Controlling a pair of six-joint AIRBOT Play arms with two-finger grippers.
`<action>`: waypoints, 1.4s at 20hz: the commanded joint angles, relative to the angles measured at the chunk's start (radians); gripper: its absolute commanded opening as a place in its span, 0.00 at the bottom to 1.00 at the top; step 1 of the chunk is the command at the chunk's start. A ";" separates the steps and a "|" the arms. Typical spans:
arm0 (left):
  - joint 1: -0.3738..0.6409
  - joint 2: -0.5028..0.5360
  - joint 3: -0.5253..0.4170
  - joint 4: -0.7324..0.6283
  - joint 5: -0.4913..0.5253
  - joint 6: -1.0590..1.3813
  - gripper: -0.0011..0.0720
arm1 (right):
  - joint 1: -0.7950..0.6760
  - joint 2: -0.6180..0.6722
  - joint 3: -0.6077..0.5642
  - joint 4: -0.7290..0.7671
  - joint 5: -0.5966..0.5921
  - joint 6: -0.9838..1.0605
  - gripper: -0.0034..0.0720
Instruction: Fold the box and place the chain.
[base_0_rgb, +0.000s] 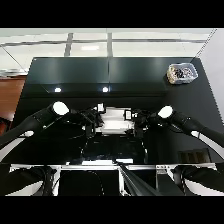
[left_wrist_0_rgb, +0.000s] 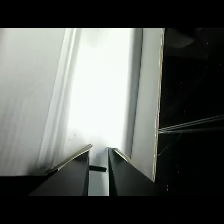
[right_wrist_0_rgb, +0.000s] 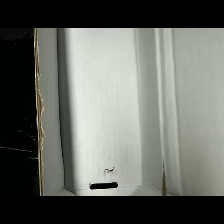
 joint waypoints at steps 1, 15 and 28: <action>-0.001 -0.037 0.000 -0.059 -0.006 0.014 0.24 | 0.000 0.000 0.000 0.000 0.000 0.000 0.61; -0.006 -0.038 0.003 -0.062 -0.007 0.016 0.54 | 0.000 0.000 0.000 0.000 0.000 0.000 0.61; 0.430 0.323 0.004 0.346 -0.348 -0.834 0.06 | 0.000 0.000 0.000 0.000 0.000 0.000 0.61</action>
